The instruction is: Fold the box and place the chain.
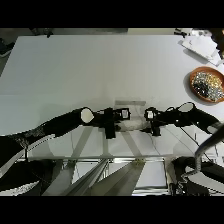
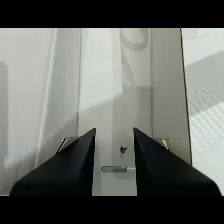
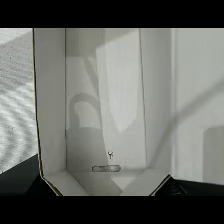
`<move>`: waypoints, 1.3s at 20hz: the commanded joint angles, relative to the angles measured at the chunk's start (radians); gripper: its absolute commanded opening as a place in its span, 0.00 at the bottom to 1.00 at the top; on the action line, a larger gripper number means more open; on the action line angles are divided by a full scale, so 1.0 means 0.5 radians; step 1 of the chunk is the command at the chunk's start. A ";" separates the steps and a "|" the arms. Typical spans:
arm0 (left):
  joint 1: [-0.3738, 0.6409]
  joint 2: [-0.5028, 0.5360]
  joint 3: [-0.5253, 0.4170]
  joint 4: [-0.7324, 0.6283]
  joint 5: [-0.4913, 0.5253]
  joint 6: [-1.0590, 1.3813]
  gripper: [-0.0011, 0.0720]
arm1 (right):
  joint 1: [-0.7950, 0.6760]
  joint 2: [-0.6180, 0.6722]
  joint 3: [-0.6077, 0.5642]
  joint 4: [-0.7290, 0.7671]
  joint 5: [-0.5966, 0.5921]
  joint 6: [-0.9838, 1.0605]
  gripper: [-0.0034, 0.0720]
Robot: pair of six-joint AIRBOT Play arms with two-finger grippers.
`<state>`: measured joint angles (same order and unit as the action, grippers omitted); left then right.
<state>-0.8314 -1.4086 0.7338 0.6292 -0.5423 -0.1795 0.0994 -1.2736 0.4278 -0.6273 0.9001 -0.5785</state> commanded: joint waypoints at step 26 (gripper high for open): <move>0.747 0.912 -0.006 0.883 -0.914 -2.053 0.02 | 0.002 0.002 0.000 -0.002 0.002 -0.002 0.59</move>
